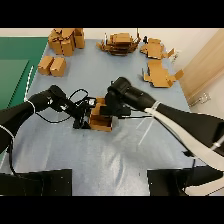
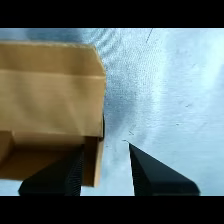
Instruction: Fold the box.
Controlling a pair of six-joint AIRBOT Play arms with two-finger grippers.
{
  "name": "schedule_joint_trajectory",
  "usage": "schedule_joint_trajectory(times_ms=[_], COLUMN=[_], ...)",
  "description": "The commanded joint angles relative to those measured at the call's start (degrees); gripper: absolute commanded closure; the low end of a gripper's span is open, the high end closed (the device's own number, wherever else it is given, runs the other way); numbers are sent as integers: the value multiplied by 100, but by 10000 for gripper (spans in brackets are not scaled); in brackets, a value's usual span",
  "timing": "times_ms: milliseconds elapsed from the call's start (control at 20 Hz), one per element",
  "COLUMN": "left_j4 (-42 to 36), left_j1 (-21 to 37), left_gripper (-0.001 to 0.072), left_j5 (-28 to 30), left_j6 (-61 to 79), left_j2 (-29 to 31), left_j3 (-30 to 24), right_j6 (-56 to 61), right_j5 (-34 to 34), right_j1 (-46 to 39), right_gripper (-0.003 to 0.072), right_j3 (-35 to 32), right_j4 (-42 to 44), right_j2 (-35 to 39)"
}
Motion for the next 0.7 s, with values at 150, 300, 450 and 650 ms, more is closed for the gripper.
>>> schedule_joint_trajectory(times_ms=[150,300,450,650], left_j4=[9,9,9,9], left_j1=[4,4,4,9], left_gripper=[413,413,413,413], left_j5=[0,17,37,39], left_j6=[-9,-4,-7,-7], left_j2=[0,0,0,0], left_j3=[-2,-2,-2,-2], right_j6=[-1104,-2186,-4664,-6459], right_j5=[621,1985,2905,2330], right_j1=[-723,-1690,-2747,-3053], right_gripper=[684,683,682,682], right_j3=[-916,-2352,-3355,-2905], right_j4=[13,1878,5193,6813], right_j2=[1620,2557,2240,678])
